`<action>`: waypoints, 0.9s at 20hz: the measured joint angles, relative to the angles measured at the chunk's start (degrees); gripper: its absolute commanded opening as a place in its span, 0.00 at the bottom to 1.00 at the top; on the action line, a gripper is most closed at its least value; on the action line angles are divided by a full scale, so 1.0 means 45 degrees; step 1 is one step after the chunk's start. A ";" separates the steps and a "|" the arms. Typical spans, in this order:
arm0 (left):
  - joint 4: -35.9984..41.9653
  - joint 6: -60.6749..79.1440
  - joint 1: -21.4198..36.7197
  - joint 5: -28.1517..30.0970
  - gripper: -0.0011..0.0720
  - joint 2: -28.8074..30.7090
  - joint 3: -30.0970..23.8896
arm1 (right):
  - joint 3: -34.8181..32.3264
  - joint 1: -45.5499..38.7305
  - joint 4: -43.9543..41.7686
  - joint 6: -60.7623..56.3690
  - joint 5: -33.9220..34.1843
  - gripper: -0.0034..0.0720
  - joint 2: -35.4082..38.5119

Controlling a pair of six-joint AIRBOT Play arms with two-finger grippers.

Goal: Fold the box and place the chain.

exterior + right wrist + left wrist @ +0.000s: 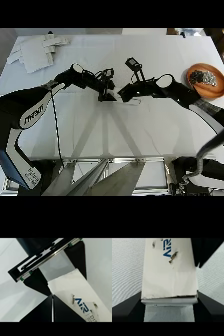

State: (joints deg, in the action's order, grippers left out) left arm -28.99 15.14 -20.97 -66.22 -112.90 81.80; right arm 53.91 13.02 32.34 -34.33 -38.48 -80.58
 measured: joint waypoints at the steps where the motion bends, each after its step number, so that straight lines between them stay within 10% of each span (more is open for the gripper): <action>1: 0.0000 0.0000 0.0000 0.0000 0.03 0.0000 0.0000 | 0.0000 -0.0015 -0.0102 -0.0039 0.0053 0.05 0.0034; 18: -0.0019 0.0024 -0.0010 0.0000 0.03 0.0000 0.0000 | -0.0151 -0.0058 0.0053 -0.1161 -0.0019 0.06 -0.0923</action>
State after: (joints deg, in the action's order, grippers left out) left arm -29.08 15.25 -21.02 -66.22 -112.90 81.80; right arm 53.23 12.75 32.58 -39.55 -38.57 -84.73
